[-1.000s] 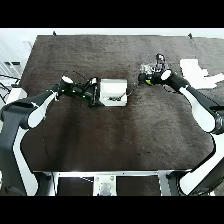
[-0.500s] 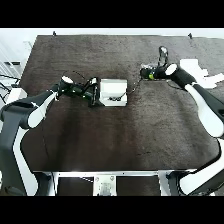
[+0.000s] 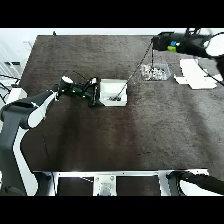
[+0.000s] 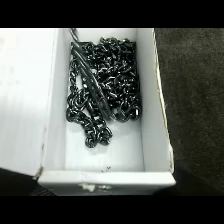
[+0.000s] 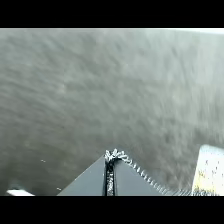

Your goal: Fold the box and place the chain.

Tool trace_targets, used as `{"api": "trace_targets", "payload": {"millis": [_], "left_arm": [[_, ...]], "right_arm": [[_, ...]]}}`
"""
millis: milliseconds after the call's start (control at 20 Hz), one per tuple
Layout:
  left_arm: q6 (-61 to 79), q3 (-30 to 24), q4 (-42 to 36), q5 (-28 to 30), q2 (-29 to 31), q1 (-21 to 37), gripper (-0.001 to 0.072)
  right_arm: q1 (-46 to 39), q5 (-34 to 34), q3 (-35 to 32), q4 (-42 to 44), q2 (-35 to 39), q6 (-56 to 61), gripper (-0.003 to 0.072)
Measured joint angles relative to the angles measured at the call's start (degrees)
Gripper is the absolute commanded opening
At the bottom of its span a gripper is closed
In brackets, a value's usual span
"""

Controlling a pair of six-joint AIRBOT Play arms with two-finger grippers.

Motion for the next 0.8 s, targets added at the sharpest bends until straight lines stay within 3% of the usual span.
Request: {"api": "trace_targets", "payload": {"millis": [300,800], "left_arm": [[0.0,0.0,0.0,0.0,0.0,0.0,0.0407],[0.0,0.0,0.0,0.0,0.0,0.0,0.0407]], "right_arm": [[5.4,2.9,0.0,-0.9,6.5,-0.5,0.0013],[14.0,2.5,-0.1,-1.0,7.7,-1.0,0.0013]]}}
